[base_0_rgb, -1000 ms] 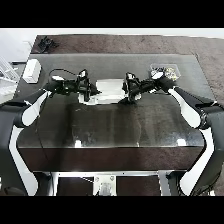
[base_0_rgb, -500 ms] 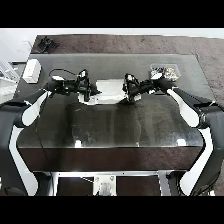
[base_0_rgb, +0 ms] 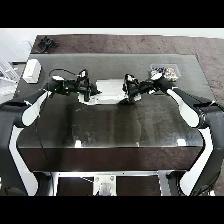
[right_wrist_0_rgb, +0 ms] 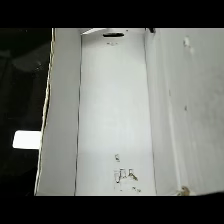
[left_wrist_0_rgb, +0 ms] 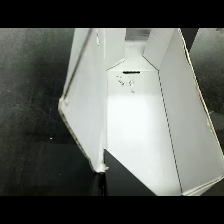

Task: Fold the box and place the chain.

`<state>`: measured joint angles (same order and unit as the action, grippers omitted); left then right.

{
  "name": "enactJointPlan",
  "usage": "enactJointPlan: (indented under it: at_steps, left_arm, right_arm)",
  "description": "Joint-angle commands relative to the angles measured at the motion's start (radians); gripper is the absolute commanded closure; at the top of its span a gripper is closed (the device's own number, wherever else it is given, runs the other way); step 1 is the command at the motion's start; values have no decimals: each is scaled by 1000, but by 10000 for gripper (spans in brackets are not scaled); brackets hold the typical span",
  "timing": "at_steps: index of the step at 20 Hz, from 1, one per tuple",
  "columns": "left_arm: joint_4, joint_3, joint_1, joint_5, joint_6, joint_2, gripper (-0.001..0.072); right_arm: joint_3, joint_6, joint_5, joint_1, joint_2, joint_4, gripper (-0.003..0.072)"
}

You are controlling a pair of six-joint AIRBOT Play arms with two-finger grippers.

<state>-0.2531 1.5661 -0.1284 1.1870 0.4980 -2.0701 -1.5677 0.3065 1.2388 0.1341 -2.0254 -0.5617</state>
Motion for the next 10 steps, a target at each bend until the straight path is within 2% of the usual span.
enactJointPlan:
  at_steps: [1, 6, 7, 10]
  left_arm:
    - [0, 1, 0, 0, 0, 1, 689]
    - [0, 1, 0, 0, 0, 1, 689]
    - [0, 1, 0, 0, 0, 1, 689]
    - [0, 1, 0, 0, 0, 1, 689]
  right_arm:
    - [-1, 6, -1, 1, -1, 0, -20]
    - [-1, 6, -1, 2, -2, -8, -13]
    - [-1, 6, -1, 2, -3, -9, 42]
    - [-1, 6, -1, 2, -3, -14, 42]
